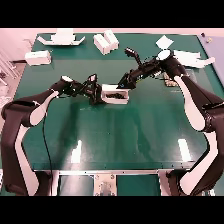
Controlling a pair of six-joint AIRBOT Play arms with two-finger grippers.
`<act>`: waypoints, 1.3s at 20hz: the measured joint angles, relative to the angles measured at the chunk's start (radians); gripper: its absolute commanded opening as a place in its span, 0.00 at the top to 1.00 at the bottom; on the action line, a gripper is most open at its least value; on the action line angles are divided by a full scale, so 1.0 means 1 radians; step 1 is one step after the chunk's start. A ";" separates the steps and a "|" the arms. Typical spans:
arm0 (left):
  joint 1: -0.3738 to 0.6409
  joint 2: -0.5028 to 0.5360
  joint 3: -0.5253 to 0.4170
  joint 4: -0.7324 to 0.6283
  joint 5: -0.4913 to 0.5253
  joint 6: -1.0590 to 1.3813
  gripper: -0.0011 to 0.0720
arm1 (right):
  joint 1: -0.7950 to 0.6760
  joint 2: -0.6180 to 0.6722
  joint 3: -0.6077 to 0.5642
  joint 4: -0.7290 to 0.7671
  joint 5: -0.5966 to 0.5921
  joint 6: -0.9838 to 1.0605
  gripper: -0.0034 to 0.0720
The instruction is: Fold the box and place the chain.
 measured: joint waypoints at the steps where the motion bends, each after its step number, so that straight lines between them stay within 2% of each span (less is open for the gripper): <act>1: 0.000 0.000 0.000 0.000 0.000 0.000 0.33 | 0.005 0.000 0.000 -0.001 -0.007 -0.005 0.57; 12: 0.000 0.000 0.000 0.000 -0.006 -0.002 0.33 | 0.033 0.005 0.000 -0.084 -0.025 0.009 0.57; 17: 0.000 0.000 0.000 0.001 -0.009 0.000 0.33 | 0.041 0.028 0.000 -0.097 -0.026 0.013 0.61; 18: 0.000 0.000 0.000 0.001 -0.009 0.000 0.33 | 0.042 0.031 0.000 -0.097 -0.031 0.008 0.65; 23: 0.000 0.000 0.000 0.001 -0.008 0.000 0.33 | 0.043 0.035 -0.002 -0.097 -0.081 -0.018 0.65; 26: 0.000 0.000 0.000 0.000 -0.008 0.000 0.33 | 0.043 0.032 -0.003 -0.097 -0.095 -0.023 0.69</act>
